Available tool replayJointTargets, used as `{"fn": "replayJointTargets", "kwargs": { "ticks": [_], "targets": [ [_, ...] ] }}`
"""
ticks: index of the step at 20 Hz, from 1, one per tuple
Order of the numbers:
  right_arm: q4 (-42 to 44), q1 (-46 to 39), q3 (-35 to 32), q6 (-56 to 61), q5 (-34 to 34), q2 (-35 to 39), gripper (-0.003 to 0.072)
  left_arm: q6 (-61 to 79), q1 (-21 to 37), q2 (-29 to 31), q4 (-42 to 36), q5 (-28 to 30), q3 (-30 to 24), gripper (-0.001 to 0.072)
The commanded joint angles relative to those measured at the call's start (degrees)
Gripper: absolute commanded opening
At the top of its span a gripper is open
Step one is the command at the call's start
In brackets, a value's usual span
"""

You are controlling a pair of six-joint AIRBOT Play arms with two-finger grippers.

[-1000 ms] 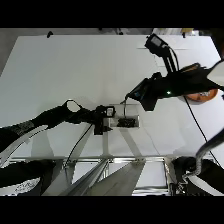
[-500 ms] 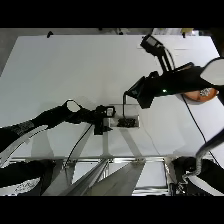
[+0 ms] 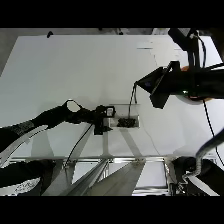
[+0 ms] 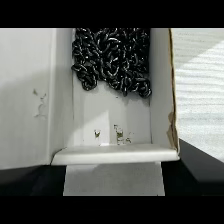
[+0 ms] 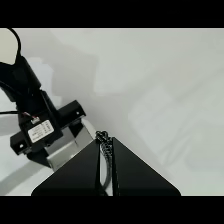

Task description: Fold the box and place the chain.

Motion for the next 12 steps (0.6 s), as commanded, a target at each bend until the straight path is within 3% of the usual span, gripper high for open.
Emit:
{"fn": "replayJointTargets", "kwargs": {
  "ticks": [1, 4, 8, 12],
  "targets": [
    [0.09, 0.04, 0.04, -0.59, -0.46, 1.33, 0.0016, 0.0, 0.04, 0.04, 0.02, 0.02, 0.0, 0.0211],
    [0.96, 0.07, 0.04, -1.62, -1.4, 2.01, 0.0016, 0.0, 0.02, 0.04, 0.02, 0.02, -0.02, 0.0211],
    [8.24, 0.07, 0.04, -6.43, -0.52, 3.26, 0.0016, 0.02, 0.04, 0.04, 0.02, 0.02, 0.0, 0.0211],
    [7.32, 0.04, -0.13, -7.61, 3.08, 3.02, 0.0016, 0.02, 0.04, 0.04, 0.0, 0.02, 0.0, 0.0211]
  ]
}}
